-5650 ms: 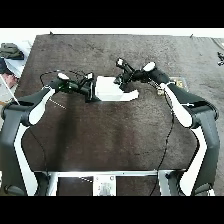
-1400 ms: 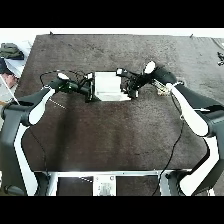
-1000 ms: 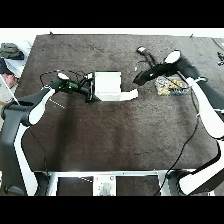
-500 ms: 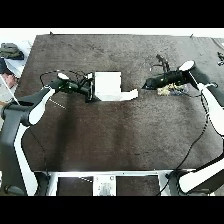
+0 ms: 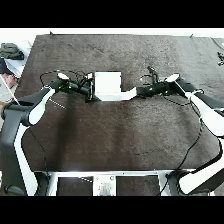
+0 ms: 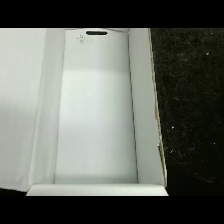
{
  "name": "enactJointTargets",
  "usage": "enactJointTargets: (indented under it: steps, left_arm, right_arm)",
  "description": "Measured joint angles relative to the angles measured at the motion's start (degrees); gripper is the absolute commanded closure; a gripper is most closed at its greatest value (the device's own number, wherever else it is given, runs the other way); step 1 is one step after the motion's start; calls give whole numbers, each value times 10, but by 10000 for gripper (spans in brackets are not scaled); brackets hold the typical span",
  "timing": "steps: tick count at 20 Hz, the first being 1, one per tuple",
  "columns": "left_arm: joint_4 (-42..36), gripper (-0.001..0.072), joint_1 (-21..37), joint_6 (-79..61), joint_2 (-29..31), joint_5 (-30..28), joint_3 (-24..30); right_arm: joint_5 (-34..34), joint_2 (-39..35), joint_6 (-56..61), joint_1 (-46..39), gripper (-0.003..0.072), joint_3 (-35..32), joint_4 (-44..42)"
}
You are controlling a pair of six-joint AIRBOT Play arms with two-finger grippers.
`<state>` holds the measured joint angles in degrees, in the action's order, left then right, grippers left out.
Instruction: Fold the box and place the chain.
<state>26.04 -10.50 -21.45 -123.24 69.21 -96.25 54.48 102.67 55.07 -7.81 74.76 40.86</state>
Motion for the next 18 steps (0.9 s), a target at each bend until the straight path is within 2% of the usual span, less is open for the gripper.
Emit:
enactJointTargets:
  steps: [4, 5, 6, 7, 8, 18]
  left_arm:
    - [0, 403, 0, 0, 0, 0, 0]
    - [0, 403, 0, 0, 0, 0, 0]
    - [0, 403, 0, 0, 0, 0, 0]
    - [0, 403, 0, 0, 0, 0, 0]
    - [0, 402, 0, 0, 0, 0, 0]
    - [0, 403, 0, 0, 0, 0, 0]
  right_arm:
    - [-12, -1, -7, 17, 688, 4, -36]
    - [-12, -2, -9, 18, 648, 9, -45]
    - [-12, -3, -9, 20, 464, 14, -50]
    - [-9, -3, -10, 21, 330, 20, -54]
    - [-5, -4, -11, 23, 307, 27, -57]
    - [23, -4, -12, 53, 306, 58, -54]
